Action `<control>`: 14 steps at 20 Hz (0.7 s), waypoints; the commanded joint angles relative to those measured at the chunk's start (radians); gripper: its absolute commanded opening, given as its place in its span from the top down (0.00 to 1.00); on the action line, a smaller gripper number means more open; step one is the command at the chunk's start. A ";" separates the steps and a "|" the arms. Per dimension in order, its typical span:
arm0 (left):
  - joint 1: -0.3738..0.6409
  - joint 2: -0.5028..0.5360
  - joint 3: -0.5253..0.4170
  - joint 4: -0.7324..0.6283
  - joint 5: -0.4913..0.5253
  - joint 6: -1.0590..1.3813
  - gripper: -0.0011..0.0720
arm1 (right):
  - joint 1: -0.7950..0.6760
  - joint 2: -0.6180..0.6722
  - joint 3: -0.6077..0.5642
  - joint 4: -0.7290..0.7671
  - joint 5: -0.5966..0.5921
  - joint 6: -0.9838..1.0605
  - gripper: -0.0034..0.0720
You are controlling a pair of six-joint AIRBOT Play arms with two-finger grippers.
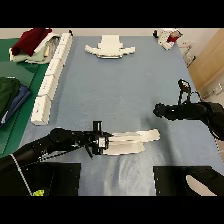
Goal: Fold the box.
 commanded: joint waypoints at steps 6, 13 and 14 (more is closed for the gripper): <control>0.153 -0.013 0.068 0.032 -0.209 -0.160 0.97 | 0.002 0.000 0.001 0.002 0.003 0.000 0.41; 0.209 -0.099 0.123 0.218 -0.325 -0.317 0.97 | 0.002 0.000 0.001 0.001 0.003 0.000 0.41; 0.209 -0.108 0.123 0.219 -0.338 -0.323 0.97 | 0.002 0.000 0.001 0.001 0.003 0.000 0.41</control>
